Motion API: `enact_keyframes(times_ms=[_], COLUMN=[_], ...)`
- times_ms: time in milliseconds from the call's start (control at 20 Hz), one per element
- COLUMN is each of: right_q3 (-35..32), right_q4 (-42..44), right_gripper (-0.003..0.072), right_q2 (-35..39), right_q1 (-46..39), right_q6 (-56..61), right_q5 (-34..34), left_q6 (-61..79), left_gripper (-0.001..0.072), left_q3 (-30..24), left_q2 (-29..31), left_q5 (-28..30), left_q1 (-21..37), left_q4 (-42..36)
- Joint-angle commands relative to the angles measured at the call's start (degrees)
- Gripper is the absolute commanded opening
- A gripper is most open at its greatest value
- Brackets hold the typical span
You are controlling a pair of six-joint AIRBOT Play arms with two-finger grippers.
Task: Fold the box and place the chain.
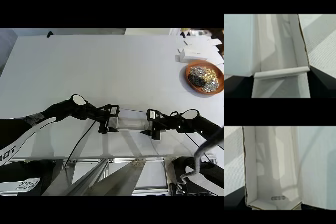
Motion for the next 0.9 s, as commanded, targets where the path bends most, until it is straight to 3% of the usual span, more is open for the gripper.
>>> enact_keyframes(times_ms=[0, 50, 100, 850], right_q3=[0.1, 0.1, 0.1, 0.1], right_q4=[0.0, 0.0, 0.0, 0.0], right_gripper=[0.0411, 0.0411, 0.0411, 0.0411], right_q2=[0.0, 0.0, 0.0, 0.0], right_q1=[0.0, 0.0, 0.0, 0.0], right_q6=[0.0, 0.0, 0.0, 0.0], right_q5=[0.0, 0.0, 0.0, 0.0], left_q6=[0.0, 0.0, 0.0, 0.0], left_gripper=[0.0463, 0.0298, 0.0207, 0.0208], left_q3=[0.0, 0.0, 0.0, 0.0], left_q2=[-0.8, -0.9, -0.9, -0.9], left_q5=[0.4, 0.3, 0.3, 0.2], left_q1=[-0.6, -0.9, -1.3, -2.0], left_q4=[-0.1, 0.0, 0.2, 0.5])
